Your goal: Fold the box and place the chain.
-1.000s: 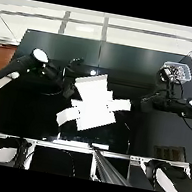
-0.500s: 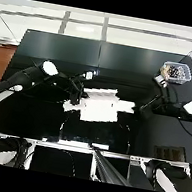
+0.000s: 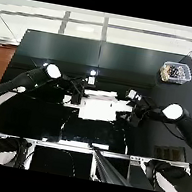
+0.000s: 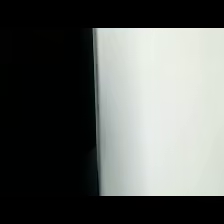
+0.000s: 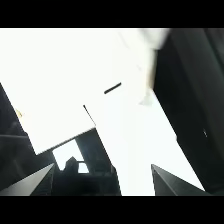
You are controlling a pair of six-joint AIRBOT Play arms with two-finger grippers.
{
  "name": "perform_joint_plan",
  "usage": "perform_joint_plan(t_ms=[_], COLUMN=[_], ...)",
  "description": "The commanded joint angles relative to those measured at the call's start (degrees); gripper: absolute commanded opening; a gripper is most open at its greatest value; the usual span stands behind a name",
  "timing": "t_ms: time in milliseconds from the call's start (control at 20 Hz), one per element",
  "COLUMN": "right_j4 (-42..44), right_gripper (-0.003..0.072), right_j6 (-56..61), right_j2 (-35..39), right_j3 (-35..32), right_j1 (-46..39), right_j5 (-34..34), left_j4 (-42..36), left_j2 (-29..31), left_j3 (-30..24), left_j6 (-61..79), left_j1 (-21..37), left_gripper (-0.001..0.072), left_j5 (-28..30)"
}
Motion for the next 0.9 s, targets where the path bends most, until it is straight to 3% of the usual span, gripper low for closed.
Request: perform_joint_plan(t_ms=[0, 400, 850], right_j4=[0.0, 1.6, 14.1], right_gripper=[0.0695, 0.0695, 0.0695], right_j6=[-8.2, -16.9, -26.3], right_j2=[-3.2, -6.7, -8.2], right_j3=[-0.2, -0.2, -0.1], right_j1=[3.5, 5.4, 8.5], right_j5=[-2.4, -2.1, -8.5], left_j4=[0.5, 0.6, 0.4], left_j2=[-0.4, -2.4, -2.4], left_j3=[0.0, 0.0, 0.0], left_j6=[0.2, 0.2, 0.2], left_j1=[-0.1, 0.2, 0.2], left_gripper=[0.003, 0.003, 0.003], left_j5=[1.3, 1.3, 1.2])
